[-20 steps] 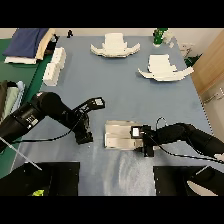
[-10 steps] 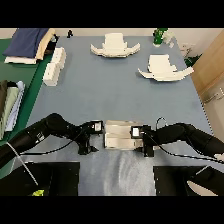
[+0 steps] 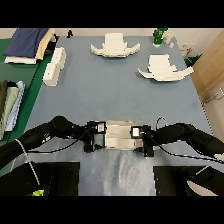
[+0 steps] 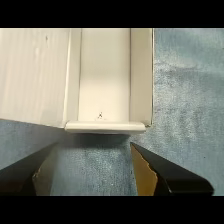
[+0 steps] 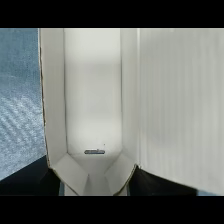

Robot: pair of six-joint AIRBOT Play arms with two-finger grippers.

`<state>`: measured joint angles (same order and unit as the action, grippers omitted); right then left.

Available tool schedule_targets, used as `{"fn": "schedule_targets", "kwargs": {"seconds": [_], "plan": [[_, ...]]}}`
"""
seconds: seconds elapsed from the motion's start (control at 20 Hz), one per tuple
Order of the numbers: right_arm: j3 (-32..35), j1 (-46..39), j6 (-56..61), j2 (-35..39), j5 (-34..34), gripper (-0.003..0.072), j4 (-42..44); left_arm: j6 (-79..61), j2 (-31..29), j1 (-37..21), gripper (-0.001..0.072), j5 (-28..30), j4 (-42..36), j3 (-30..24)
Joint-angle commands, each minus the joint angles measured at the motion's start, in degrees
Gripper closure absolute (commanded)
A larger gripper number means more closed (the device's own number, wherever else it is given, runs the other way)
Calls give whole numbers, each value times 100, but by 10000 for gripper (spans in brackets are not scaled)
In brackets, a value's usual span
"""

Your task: Fold the box.

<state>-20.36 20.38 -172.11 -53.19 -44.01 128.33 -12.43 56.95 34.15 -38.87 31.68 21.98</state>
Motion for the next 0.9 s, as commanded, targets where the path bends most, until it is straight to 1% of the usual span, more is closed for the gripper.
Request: {"fn": "schedule_targets", "kwargs": {"seconds": [0.0, 0.1, 0.35, 0.6, 0.8, 0.85], "plan": [[0, 4, 0, 4, 0, 192, 2, -348, 175, 15, 13, 76, -391, 2], [0, 4, 0, 4, 2, 192, 2, -516, 227, 22, 13, 52, -514, 11], [0, 4, 0, 4, 2, 192, 0, -579, 262, 267, 13, 35, -562, 11], [0, 4, 0, 4, 2, 192, 2, -627, 426, 275, 13, 48, -730, 9], [0, 4, 0, 2, 2, 192, 2, -614, 527, 422, 14, 136, -732, 24], [0, 4, 0, 4, 0, 192, 2, -610, 533, 481, 14, 258, -754, 24]]}}
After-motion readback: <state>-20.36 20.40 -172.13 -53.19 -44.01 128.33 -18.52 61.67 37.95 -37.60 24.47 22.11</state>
